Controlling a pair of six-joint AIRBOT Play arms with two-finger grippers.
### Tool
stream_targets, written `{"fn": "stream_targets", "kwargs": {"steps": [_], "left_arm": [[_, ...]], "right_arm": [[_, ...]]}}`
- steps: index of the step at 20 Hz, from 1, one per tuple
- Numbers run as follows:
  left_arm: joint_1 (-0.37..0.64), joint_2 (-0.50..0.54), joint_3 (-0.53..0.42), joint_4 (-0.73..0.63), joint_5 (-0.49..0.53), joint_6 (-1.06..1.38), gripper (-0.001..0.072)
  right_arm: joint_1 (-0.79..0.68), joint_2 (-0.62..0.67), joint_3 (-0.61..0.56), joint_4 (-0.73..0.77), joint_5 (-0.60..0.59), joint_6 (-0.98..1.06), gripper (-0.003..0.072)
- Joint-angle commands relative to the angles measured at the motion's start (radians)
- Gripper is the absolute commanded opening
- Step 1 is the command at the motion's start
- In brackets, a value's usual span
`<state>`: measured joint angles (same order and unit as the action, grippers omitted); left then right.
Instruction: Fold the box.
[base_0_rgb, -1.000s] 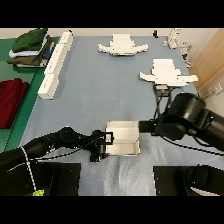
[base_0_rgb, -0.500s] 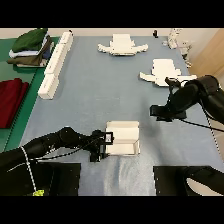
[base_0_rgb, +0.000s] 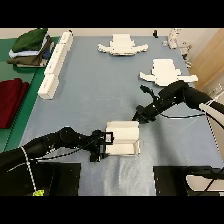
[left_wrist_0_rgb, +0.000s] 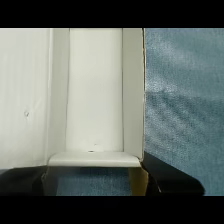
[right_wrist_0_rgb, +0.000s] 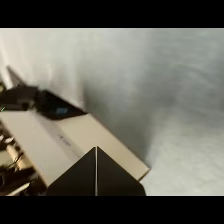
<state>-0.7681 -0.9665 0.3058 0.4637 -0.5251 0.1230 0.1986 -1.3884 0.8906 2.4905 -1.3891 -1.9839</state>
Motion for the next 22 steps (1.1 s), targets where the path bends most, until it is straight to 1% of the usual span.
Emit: {"fn": "stream_targets", "kwargs": {"steps": [1, 2, 4, 5, 6, 8, 10, 13, 15, 17, 19, 22], "left_arm": [[0.001, 0.0, 0.0, 0.0, 0.0, 0.0, 0.0422], [0.001, 0.0, 0.0, 0.0, 0.0, 0.0, 0.0422], [0.001, 0.0, 0.0, 0.0, 0.0, 0.0, 0.0422], [0.001, 0.0, 0.0, 0.0, 0.0, 0.0, 0.0423], [0.001, 0.0, 0.0, 0.0, 0.0, 0.0, 0.0422], [0.001, 0.0, 0.0, 0.0, 0.0, 0.0, 0.0422], [0.001, 0.0, 0.0, 0.0, 0.0, 0.0, 0.0422], [0.001, 0.0, 0.0, 0.0, 0.0, 0.0, 0.0422], [0.001, 0.0, 0.0, 0.0, 0.0, 0.0, 0.0422], [0.001, 0.0, 0.0, 0.0, 0.0, 0.0, 0.0422], [0.001, 0.0, 0.0, 0.0, 0.0, 0.0, 0.0422], [0.001, 0.0, 0.0, 0.0, 0.0, 0.0, 0.0422]], "right_arm": [[0.014, -0.02, -0.003, 0.108, -0.153, -0.165, 0.0], [0.033, 0.0, -0.012, 0.103, -0.166, -0.171, 0.0], [0.097, 0.071, -0.05, 0.074, -0.15, -0.22, 0.0], [0.137, 0.118, -0.079, 0.039, -0.097, -0.232, 0.0], [0.173, 0.167, -0.11, -0.003, -0.018, -0.235, 0.0], [0.248, 0.276, -0.179, -0.084, 0.176, -0.243, 0.0], [0.318, 0.389, -0.249, -0.111, 0.354, -0.254, 0.0], [0.416, 0.55, -0.354, -0.132, 0.557, -0.261, 0.0], [0.476, 0.631, -0.42, -0.174, 0.667, -0.26, 0.0001], [0.521, 0.674, -0.472, -0.196, 0.734, -0.261, 0.0001], [0.56, 0.678, -0.498, -0.219, 0.754, -0.261, 0.0006], [0.598, 0.678, -0.498, -0.285, 0.776, -0.261, 0.0005]]}}
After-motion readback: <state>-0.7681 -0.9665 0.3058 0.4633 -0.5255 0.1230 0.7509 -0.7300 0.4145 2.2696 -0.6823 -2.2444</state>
